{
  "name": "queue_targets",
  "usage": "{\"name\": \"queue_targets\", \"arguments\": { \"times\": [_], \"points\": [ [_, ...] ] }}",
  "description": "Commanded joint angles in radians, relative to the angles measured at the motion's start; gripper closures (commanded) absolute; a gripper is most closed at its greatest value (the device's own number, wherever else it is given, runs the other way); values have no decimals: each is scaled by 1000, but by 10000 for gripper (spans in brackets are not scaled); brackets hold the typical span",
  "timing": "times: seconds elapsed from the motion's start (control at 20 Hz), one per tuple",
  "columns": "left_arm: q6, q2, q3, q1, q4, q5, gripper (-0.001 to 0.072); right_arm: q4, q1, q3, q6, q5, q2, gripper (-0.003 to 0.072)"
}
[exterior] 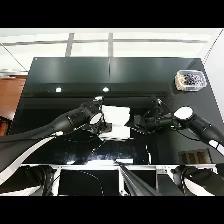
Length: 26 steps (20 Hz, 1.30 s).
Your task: Fold the box and place the chain.
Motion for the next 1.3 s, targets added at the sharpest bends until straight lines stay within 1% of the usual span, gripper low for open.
{"name": "queue_targets", "arguments": {
  "times": [0.0,0.1,0.2,0.25,0.3,0.35,0.5,0.55,0.65,0.85,0.9,0.95,1.25],
  "points": [
    [0,-1,0,0,0,0,680,-3,63,3,25,-77,0,86],
    [0,-1,0,0,0,0,680,-7,85,3,28,-84,0,98],
    [0,-1,0,0,0,0,680,-42,111,5,71,-102,0,101],
    [0,-1,0,0,0,0,681,-82,127,11,108,-113,0,145],
    [0,-1,0,0,0,0,680,-129,147,27,154,-120,0,145],
    [0,-1,0,0,0,0,680,-190,168,48,206,-125,0,145],
    [0,-1,0,0,0,0,680,-492,240,131,503,-119,0,145],
    [0,-1,0,0,0,0,680,-572,264,152,584,-108,0,145],
    [0,-1,0,0,0,0,680,-673,309,186,702,-80,-5,146],
    [0,-1,0,0,0,0,680,-769,382,238,835,-38,-45,148],
    [0,-1,0,0,0,0,680,-783,393,245,858,-35,-55,158],
    [0,-1,0,0,0,0,680,-787,402,252,866,-35,-64,215],
    [0,-1,0,0,0,0,680,-796,426,257,903,-21,-70,215]
  ]
}}
